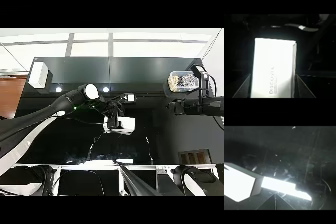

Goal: Fold the box and place the chain.

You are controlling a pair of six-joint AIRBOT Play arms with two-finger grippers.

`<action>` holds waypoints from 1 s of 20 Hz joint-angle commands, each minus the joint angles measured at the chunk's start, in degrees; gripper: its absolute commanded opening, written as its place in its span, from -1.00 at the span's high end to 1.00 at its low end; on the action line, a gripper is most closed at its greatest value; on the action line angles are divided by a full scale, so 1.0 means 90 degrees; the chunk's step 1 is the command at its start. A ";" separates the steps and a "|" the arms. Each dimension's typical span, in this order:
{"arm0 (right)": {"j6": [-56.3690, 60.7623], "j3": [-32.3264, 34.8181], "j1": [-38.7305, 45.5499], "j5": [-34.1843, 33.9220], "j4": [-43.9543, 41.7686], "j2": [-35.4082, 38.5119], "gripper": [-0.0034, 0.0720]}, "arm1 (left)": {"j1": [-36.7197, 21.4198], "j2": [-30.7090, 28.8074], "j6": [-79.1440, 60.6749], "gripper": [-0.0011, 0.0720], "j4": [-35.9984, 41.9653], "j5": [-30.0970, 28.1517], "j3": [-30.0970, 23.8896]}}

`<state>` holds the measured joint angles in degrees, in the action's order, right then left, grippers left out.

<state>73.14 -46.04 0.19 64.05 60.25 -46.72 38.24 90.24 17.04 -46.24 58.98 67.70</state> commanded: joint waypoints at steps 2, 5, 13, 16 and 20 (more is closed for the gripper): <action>0.0000 -0.0005 0.0005 -0.0194 0.0002 0.0005 0.87 | 0.0027 0.0041 0.0165 -0.94 -0.0141 0.0321 0.0034; 0.0002 0.0015 0.0005 -0.0172 -0.0002 0.0005 0.87 | 0.0194 0.0044 -0.0347 -0.94 -0.0799 0.0287 0.0017; 0.0015 0.0474 0.0005 -0.0250 -0.0012 0.0002 0.87 | 0.0418 0.0432 0.0291 -0.69 -0.1549 -0.0459 0.0053; 0.0015 0.0549 0.0015 -0.0250 0.0005 0.0002 0.86 | 0.0151 0.0410 0.1953 0.19 -0.2662 0.0027 0.0481; 0.0015 0.0549 0.0015 -0.0323 0.0002 0.0002 0.86 | -0.1146 0.0187 0.3531 0.18 -0.3116 0.1273 0.0699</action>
<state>73.32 -41.30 0.32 61.49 60.23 -46.70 34.44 92.97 36.05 -68.84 63.13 72.64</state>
